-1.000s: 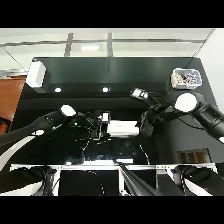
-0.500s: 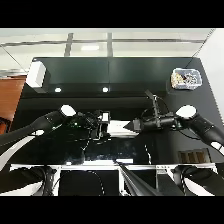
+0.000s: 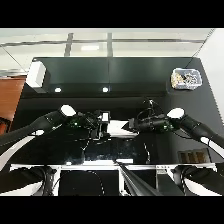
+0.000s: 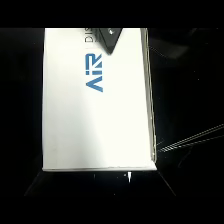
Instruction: Fold the box and place the chain.
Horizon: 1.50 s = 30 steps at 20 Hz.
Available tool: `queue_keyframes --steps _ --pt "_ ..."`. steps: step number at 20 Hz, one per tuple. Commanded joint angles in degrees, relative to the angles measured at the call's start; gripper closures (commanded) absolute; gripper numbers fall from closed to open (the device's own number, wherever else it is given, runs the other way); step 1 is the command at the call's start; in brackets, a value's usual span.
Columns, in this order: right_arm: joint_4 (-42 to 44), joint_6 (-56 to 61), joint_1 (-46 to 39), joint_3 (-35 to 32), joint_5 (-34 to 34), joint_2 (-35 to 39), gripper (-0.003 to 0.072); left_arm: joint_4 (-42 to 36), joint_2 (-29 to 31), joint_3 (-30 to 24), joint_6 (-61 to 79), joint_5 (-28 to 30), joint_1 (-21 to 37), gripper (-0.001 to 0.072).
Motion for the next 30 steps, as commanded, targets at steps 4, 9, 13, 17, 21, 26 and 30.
queue_keyframes --steps 4,9,13,17,21,26,30 --pt "-3.52 0.9 0.15 -0.09 -2.27 -1.25 0.0673 0.0 -0.04 0.02 0.09 0.04 0.04 0.031" --pt "-2.64 -2.89 0.0 1.88 1.07 -0.72 0.0673 0.0 -0.04 0.02 0.09 0.04 0.04 0.031" --pt "-4.55 -3.1 -0.44 7.1 5.09 1.6 0.0672 -0.02 -0.04 0.02 0.09 0.02 0.04 0.031" --pt "-13.14 -4.22 -8.04 14.23 14.23 6.75 0.0673 -0.02 0.0 0.13 0.07 0.17 0.68 0.031" --pt "-19.96 -1.81 -21.57 15.85 20.0 12.92 0.0673 0.04 0.33 1.44 -5.01 -0.07 2.47 0.012" --pt "-25.03 -1.16 -37.66 15.85 30.16 17.07 0.0672 12.04 9.6 2.78 -15.28 -1.57 3.85 -0.0007" --pt "-24.92 -1.33 -44.3 15.82 29.07 17.38 0.0672 10.78 13.44 7.1 -22.47 -2.99 0.63 -0.0003"
